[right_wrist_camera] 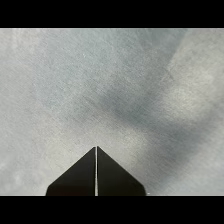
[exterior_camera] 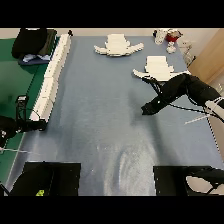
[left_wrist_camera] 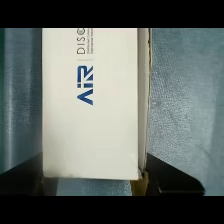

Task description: Fold the box.

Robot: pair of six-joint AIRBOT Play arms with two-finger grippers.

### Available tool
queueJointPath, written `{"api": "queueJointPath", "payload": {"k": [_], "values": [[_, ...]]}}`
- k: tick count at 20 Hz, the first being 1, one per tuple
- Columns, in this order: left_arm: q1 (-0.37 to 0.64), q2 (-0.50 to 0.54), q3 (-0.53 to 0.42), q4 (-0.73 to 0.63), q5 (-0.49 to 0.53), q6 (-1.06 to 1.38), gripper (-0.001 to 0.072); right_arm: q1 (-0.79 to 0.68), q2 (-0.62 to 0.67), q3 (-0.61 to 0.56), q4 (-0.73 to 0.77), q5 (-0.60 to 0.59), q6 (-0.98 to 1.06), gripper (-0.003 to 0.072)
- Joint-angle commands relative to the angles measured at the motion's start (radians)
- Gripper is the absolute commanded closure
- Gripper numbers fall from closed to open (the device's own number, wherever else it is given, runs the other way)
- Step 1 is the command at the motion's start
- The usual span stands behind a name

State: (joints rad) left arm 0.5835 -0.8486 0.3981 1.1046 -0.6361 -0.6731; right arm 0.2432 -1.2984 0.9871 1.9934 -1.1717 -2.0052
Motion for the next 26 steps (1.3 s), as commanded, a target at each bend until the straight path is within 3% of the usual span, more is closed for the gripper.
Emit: {"api": "queueJointPath", "payload": {"k": [1,6,21,22,23,26], "values": [[0.0,-0.024,0.0,-0.002,0.042,0.008,0.0254,0.0,-0.001,0.001,0.0,0.0,0.0,0.068],[0.0,-0.024,0.0,-0.005,0.082,0.007,0.0254,0.0,-0.001,0.001,0.0,0.0,0.0,0.068],[-0.004,-0.056,-0.002,-0.009,0.051,0.007,0.025,0.0,-0.001,0.001,0.0,0.001,0.0,0.0681],[-0.004,-0.056,-0.002,-0.009,0.05,0.007,0.0102,0.0,-0.001,0.001,0.0,0.0,0.0,0.068],[-0.004,-0.056,-0.002,-0.009,0.05,0.006,0.0006,0.0,-0.001,0.001,0.0,0.0,0.0,0.068],[-0.003,-0.05,0.0,0.01,0.048,0.006,0.0005,0.0,-0.001,0.001,0.0,0.0,0.0,0.0681]]}}
